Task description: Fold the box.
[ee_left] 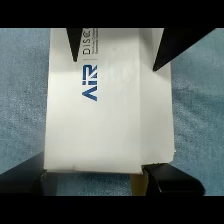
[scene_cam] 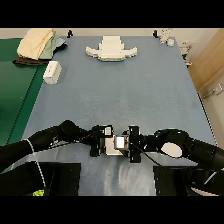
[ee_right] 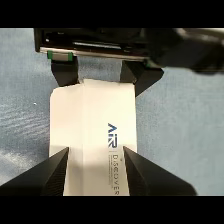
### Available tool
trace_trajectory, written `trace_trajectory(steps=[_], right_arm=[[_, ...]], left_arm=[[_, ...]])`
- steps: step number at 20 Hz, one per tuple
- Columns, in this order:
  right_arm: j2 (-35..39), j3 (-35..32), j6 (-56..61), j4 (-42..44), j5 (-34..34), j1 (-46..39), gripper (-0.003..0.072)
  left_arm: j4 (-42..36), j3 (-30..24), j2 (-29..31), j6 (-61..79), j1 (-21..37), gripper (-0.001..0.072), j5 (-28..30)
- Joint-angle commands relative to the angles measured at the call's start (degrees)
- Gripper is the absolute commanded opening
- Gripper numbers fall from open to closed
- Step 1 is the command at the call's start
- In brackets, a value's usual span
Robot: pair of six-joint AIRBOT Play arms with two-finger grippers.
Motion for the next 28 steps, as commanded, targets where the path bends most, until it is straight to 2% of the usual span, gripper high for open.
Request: trace_trajectory(steps=[1, 8, 15, 21, 22, 23, 24, 25, 28], right_arm=[[0.3, 0.2, -3.5, -0.2, -2.1, 0.0, 0.0528], [0.9, 0.5, -3.9, -2.6, -3.2, 0.0, 0.0524], [4.5, 0.5, -3.9, -2.8, -3.6, 0.0, 0.0523], [4.6, 0.5, -3.8, -6.6, -6.8, 0.0, 0.05], [4.5, 0.5, -3.5, -6.6, -6.7, 0.0, 0.0394], [4.5, 0.5, -3.1, -6.6, -6.4, 0.0, 0.032], [4.3, 0.5, -2.9, -6.6, -6.2, 0.0, 0.0315], [3.9, 0.5, -2.8, -6.4, -5.7, 0.0, 0.0274], [2.7, 0.4, -2.8, -3.3, -3.5, 0.0, 0.026]], left_arm=[[-0.1, 0.0, 0.0, -0.1, 0.0, 0.0411, 0.0], [-0.1, 0.0, 0.0, -0.1, 0.0, 0.0411, 0.0], [-0.1, 0.0, 0.0, -0.1, 0.0, 0.0411, 0.0], [-0.1, 0.0, 0.0, -0.1, 0.0, 0.0411, 0.0], [-0.1, 0.0, 0.0, -0.1, 0.0, 0.0411, 0.0], [-0.1, 0.0, 0.0, -0.1, 0.0, 0.0411, 0.0], [-0.1, 0.0, 0.0, -0.1, 0.0, 0.0411, 0.0], [-0.1, 0.0, 0.0, -0.1, 0.0, 0.0411, 0.0], [-0.1, 0.0, 0.0, -0.1, 0.0, 0.0411, 0.0]])
